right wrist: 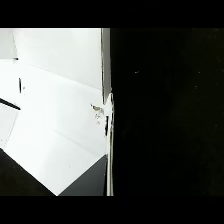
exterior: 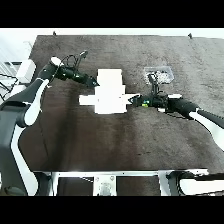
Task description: Fold the box and place the chain.
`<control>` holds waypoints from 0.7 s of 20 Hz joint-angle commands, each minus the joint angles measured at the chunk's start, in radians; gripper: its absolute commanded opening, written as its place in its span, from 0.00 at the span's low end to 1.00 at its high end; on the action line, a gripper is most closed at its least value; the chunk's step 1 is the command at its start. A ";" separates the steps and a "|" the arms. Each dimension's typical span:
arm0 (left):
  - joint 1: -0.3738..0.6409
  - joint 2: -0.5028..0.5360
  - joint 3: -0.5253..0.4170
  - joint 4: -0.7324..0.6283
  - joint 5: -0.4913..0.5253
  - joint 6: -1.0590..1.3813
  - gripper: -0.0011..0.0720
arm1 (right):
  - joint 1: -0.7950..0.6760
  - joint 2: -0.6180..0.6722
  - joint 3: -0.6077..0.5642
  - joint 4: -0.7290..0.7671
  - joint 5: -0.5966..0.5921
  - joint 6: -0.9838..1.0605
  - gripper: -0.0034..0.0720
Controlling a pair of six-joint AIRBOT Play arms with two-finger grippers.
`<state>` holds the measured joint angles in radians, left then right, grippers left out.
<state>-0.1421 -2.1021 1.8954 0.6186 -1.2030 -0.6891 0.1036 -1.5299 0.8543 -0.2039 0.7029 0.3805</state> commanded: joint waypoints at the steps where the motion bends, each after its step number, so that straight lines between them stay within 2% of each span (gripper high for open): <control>1: -0.003 -0.039 0.005 -0.058 -0.015 0.039 0.85 | 0.001 0.000 0.000 -0.002 0.000 -0.001 0.06; 6: -0.003 -0.068 0.008 -0.112 -0.043 0.089 0.84 | 0.001 0.000 0.000 -0.002 0.000 0.000 0.06; 7: -0.003 -0.070 0.008 -0.116 -0.045 0.097 0.77 | 0.001 0.000 0.000 -0.002 0.000 -0.001 0.06; 13: -0.003 -0.084 0.008 -0.139 -0.072 0.142 0.73 | 0.001 0.000 0.000 -0.002 0.000 -0.001 0.06; 14: -0.003 -0.089 0.008 -0.145 -0.081 0.143 0.65 | 0.001 0.000 0.000 -0.002 0.000 -0.001 0.06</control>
<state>-0.1459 -2.1818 1.9022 0.4881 -1.2625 -0.5682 0.1036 -1.5299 0.8543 -0.2058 0.7025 0.3798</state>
